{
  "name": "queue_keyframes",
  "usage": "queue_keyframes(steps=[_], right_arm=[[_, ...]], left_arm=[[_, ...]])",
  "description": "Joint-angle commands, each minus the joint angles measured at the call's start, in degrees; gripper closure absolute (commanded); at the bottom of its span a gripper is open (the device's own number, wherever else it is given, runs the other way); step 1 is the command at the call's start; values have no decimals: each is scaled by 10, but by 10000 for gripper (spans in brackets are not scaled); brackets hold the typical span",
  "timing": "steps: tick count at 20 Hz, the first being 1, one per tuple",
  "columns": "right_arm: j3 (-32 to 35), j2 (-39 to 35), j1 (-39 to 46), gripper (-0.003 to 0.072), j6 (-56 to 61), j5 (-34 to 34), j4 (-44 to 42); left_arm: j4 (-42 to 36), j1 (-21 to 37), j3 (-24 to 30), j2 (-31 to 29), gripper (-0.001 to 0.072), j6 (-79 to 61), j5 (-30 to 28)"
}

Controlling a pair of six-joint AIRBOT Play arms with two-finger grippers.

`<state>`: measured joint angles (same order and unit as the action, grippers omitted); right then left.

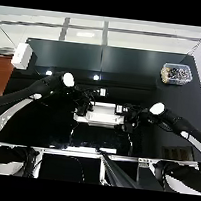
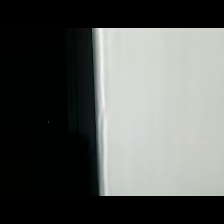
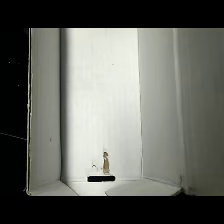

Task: Fold the box and place the chain.

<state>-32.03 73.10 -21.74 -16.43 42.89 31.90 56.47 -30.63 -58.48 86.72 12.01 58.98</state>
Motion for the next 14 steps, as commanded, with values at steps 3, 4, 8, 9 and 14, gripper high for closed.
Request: queue_keyframes(steps=[3, 4, 8, 9, 14], right_arm=[[-1, 1, -1, -19, 4, -1, 3], [-1, 1, -1, -19, 4, -1, 3], [-1, 1, -1, 213, 4, -1, 3], [-1, 1, -1, 214, 4, -1, 3], [-1, 1, -1, 214, 4, -1, 2]], left_arm=[[0, 0, 0, 0, 683, 0, 0], [0, 0, 0, 0, 683, 0, 0], [0, 0, 0, 0, 676, 1, 0], [0, 0, 0, -1, 589, 2, 1], [13, 9, -1, -46, 43, 69, 3]])
